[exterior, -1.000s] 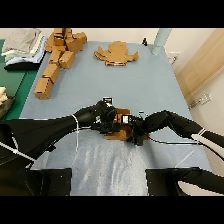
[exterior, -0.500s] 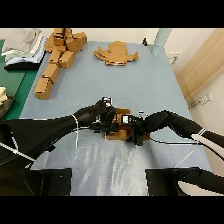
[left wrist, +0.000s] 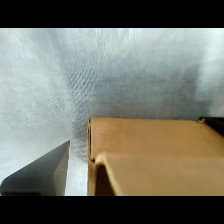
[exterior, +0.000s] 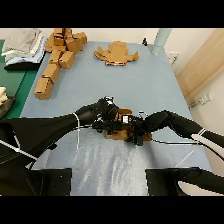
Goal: Fold the box.
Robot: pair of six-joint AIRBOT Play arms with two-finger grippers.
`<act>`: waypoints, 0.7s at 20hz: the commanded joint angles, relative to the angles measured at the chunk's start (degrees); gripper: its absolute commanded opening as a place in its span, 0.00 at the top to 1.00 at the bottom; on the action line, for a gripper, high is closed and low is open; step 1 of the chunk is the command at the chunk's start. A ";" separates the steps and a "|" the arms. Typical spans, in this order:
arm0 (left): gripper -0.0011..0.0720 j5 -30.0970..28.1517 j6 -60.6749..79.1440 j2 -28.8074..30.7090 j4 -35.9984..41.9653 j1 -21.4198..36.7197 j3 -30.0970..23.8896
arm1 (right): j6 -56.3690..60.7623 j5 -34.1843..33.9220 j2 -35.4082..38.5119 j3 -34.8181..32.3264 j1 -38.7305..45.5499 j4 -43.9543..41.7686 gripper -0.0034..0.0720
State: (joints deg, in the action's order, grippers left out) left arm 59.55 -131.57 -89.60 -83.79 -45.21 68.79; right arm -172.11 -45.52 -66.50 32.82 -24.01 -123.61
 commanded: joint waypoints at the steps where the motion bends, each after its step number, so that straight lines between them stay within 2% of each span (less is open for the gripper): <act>1: 0.34 2.80 0.20 0.13 -0.28 -0.07 0.79 | 0.00 -0.02 -0.02 0.02 -0.02 0.00 0.18; 4: 0.34 2.84 0.15 0.26 -0.31 -0.07 0.90 | 0.00 0.00 -0.04 0.02 -0.02 0.00 0.18; 5: 0.39 2.84 0.15 0.24 -0.31 -0.07 0.90 | 0.00 0.00 -0.02 0.02 -0.02 0.00 0.18; 6: 0.64 2.80 0.15 0.24 -0.87 -0.09 0.90 | 0.00 0.00 -0.02 0.02 -0.02 0.00 0.18; 8: 0.91 1.81 0.13 0.17 -1.75 -0.17 0.87 | 0.00 0.00 -0.02 0.02 -0.02 0.00 0.18; 9: 0.97 1.25 0.13 0.07 -1.75 -0.17 0.90 | 0.00 0.00 -0.02 0.02 -0.02 0.00 0.18; 14: 0.97 0.96 0.13 -0.04 -1.75 -0.90 0.90 | 0.00 0.00 -0.04 0.02 -0.02 0.00 0.18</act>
State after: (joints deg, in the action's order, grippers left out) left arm 61.14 -131.37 -89.58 -85.45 -45.84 69.63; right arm -172.11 -45.52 -66.50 32.82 -24.01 -123.61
